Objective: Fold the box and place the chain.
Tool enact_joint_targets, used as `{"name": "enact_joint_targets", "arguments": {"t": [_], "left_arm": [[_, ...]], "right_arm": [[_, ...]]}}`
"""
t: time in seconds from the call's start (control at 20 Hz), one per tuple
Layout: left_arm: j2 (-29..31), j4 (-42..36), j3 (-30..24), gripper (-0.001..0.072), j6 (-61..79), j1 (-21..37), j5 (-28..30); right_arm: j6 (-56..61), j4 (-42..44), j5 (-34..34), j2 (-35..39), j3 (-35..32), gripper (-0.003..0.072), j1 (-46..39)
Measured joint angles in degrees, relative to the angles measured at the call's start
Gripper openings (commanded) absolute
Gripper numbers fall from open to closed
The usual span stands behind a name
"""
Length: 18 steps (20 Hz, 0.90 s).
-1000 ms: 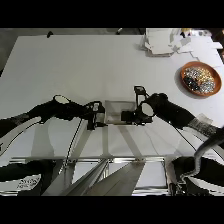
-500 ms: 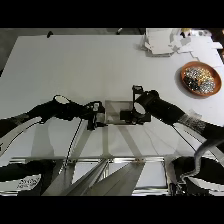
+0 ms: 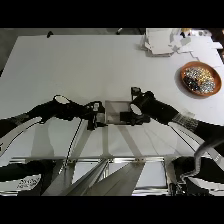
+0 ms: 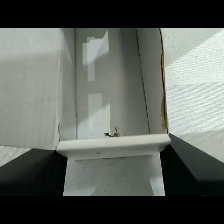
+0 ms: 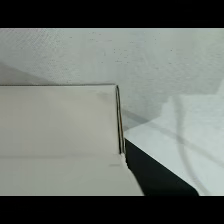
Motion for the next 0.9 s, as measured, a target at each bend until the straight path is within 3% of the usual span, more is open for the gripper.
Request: {"name": "enact_joint_targets", "arguments": {"t": [0.1, 0.25, 0.3, 0.35, 0.4, 0.5, 0.6, 0.9], "left_arm": [[0.0, 0.0, 0.0, 0.0087, 0.0, 0.0, 0.0], [0.0, 0.0, 0.0, 0.0087, 0.0, 0.0, 0.0], [0.0, 0.0, 0.0, 0.0087, 0.0, 0.0, 0.0], [0.0, 0.0, 0.0, 0.0087, 0.0, 0.0, 0.0], [0.0, 0.0, 0.0, 0.0087, 0.0, 0.0, -0.1], [0.0, 0.0, 0.0, 0.0087, 0.0, 0.0, -0.1], [0.0, 0.0, 0.0, 0.0087, 0.0, 0.0, -0.1], [0.0, 0.0, 0.0, 0.0087, 0.0, 0.0, 0.0]], "right_arm": [[0.0, -0.3, 0.2, -0.2, 0.0, 0.0022, 0.2], [-0.2, -0.4, 0.4, -0.4, 0.0, 0.0022, 0.3], [-0.2, -0.4, 0.3, -0.4, 0.0, 0.0064, 0.3], [-0.1, -0.4, 0.1, -0.5, 0.0, 0.0185, 0.3], [-0.1, -0.5, 0.2, -0.5, 0.0, 0.0225, 0.3], [-0.1, -0.5, -0.2, -0.5, 0.0, 0.023, 0.3], [-0.1, -0.8, -1.1, -0.3, 0.0, 0.0319, 0.3], [-0.2, -4.7, -1.6, 1.8, 0.0, 0.0316, 0.3]]}}
